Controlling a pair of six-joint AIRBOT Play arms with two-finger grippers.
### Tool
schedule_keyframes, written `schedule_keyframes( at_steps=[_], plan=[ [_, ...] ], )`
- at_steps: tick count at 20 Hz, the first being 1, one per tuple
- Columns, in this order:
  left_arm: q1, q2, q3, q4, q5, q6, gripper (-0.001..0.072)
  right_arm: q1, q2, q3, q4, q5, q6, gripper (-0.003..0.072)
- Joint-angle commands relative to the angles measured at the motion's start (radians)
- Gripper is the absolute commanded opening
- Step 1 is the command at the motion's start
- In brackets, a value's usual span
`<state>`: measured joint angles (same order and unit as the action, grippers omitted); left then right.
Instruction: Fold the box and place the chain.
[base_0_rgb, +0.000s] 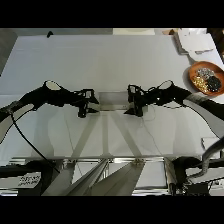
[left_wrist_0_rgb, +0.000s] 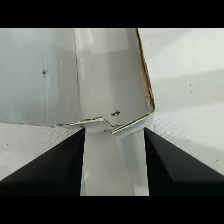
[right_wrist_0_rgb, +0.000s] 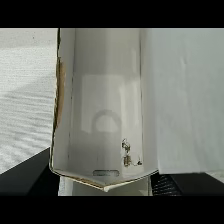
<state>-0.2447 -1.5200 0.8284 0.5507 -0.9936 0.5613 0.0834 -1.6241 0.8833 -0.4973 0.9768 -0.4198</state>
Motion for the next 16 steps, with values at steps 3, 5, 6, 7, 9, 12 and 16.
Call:
schedule_keyframes(
  at_steps=[3,5,6,7,9,12,16],
  plan=[
    [0.0,-0.005,0.001,-0.024,0.04,0.048,0.0326,0.001,0.0,0.0,0.0,0.0,0.0,0.0466],
    [-0.001,-0.005,0.001,-0.055,0.04,0.048,0.0321,0.001,0.0,0.0,0.0,0.0,0.0,0.0466],
    [-0.001,-0.005,0.001,-0.071,0.04,0.048,0.0316,0.001,0.0,0.0,0.0,0.0,0.0,0.0466],
    [-0.001,-0.006,0.001,-0.084,0.04,0.048,0.0315,0.001,0.0,0.0,0.0,0.0,0.0,0.0466],
    [-0.006,-0.006,0.001,-0.09,0.04,0.048,0.0314,0.001,0.0,0.0,0.0,0.0,0.0,0.0466],
    [-0.013,-0.013,0.001,-0.091,0.037,0.048,0.0153,0.001,0.0,0.0,0.0,0.0,0.0,0.0466],
    [-0.013,-0.024,0.0,-0.094,0.024,0.047,0.0131,0.001,0.0,0.0,0.0,0.0,0.0,0.0466]
  ],
)
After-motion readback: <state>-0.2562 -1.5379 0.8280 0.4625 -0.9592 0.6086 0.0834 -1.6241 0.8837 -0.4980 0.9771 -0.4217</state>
